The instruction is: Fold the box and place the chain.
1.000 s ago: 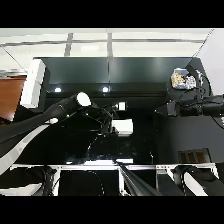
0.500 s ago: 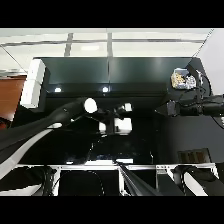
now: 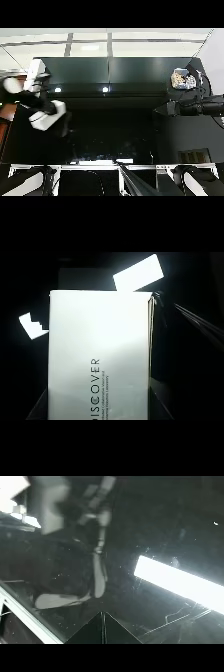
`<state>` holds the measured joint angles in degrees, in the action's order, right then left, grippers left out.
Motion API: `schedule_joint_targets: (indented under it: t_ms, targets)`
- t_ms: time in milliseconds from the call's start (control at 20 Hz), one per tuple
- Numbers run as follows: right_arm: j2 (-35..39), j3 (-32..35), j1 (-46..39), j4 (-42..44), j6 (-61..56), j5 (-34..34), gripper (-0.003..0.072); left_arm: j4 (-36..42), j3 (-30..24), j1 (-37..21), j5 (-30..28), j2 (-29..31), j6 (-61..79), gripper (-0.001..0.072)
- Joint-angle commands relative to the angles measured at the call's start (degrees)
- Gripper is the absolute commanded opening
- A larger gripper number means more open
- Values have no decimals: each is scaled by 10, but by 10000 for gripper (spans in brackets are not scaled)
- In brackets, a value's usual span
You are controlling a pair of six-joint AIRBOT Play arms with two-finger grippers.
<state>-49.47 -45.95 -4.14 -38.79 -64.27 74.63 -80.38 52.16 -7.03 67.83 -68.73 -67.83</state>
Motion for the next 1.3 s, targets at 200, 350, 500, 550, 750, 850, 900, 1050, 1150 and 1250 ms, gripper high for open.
schedule_joint_targets:
  t_ms: [200,350,500,550,750,850,900,1050,1150,1250]
  targets:
    - [0,0,0,-9,9,-45,19,-44,-28,-304,-2,44,37,332]
    - [0,0,0,-9,9,-64,19,1,-32,-335,-75,43,109,333]
    - [0,0,0,-9,8,-67,19,84,-44,-328,-127,39,229,333]
    - [0,0,0,-9,7,-67,19,85,-45,-324,-148,34,228,333]
    - [0,0,0,-9,-3,-68,19,104,-45,-299,-170,5,239,333]
    - [0,0,0,-8,-5,-70,19,104,-45,-283,-170,-12,241,333]
    - [0,0,0,-6,-5,-70,19,104,-45,-277,-168,-20,241,333]
    - [0,0,0,-6,-5,-70,19,109,-45,-263,-191,-33,239,496]
    - [0,0,0,-6,-7,-70,19,110,-44,-250,-225,-33,239,717]
    - [0,0,0,-5,-15,-71,19,106,-32,-236,-245,-28,239,717]
